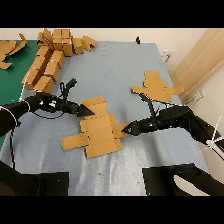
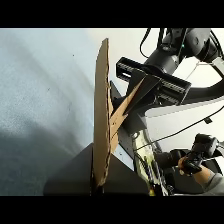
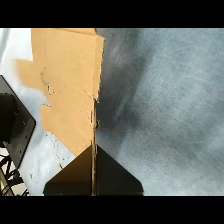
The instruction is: Fold the box.
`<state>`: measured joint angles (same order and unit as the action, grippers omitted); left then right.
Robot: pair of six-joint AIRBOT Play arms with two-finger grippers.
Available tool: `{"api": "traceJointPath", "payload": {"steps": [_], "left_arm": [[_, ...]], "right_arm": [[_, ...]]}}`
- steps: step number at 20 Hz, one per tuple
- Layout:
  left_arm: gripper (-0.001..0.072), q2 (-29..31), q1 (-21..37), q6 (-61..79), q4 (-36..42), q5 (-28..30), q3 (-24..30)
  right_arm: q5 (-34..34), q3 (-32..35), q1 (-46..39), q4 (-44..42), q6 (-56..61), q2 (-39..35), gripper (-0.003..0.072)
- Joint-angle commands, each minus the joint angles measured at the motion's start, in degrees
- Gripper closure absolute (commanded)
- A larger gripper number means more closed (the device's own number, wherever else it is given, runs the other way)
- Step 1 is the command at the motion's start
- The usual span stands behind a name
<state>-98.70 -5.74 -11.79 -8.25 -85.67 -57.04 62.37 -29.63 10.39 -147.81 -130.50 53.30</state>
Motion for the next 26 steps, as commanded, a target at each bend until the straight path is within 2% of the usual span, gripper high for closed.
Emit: {"api": "traceJointPath", "payload": {"steps": [1,4,5,6,7,11,15,17,20,22,26], "left_arm": [[0.0678,-0.02,0.0,0.46,-0.63,-0.02,-0.04],[0.0696,0.0,-0.35,0.68,-0.57,0.13,-0.17],[0.0696,0.0,-0.85,0.94,-0.55,0.44,-0.66],[0.0696,0.22,-1.77,0.9,-0.5,1.57,-1.51],[0.0696,0.66,-2.97,0.98,-0.61,2.75,-2.49],[0.0696,5.95,-10.88,1.81,-7.28,10.6,-5.86],[0.0696,11.65,-14.29,5.68,-4.63,12.11,-4.94],[0.0696,12.85,-14.29,9.38,-2.23,13.4,-1.95],[0.0696,12.98,-14.29,14.36,-1.22,19.41,4.44],[0.0697,13.11,-14.29,18.97,2.03,20.81,7.8],[0.0697,16.11,-15.13,25.18,3.15,24.55,11.67]], "right_arm": [[-0.66,0.0,0.02,-0.02,0.02,-0.04,0.0685],[-5.01,0.0,0.0,0.52,1.84,-0.04,0.068],[-7.5,0.0,0.0,1.31,3.48,-0.04,0.0594],[-10.36,0.0,-0.09,2.25,5.55,-0.04,0.0426],[-13.11,0.0,-0.22,3.1,7.28,-0.07,0.0328],[-23.8,-0.07,-1.99,5.05,14.71,-0.07,0.0319],[-23.32,-0.04,-3.06,5.66,15.67,-0.15,0.0319],[-22.84,-0.04,-3.04,5.64,15.67,-0.15,0.0319],[-23.32,-0.04,-3.04,5.64,15.67,-0.11,0.0319],[-23.47,-0.04,-3.04,5.62,15.67,-0.11,0.0319],[-23.67,-0.04,-3.04,5.55,15.69,-0.09,0.0319]]}}
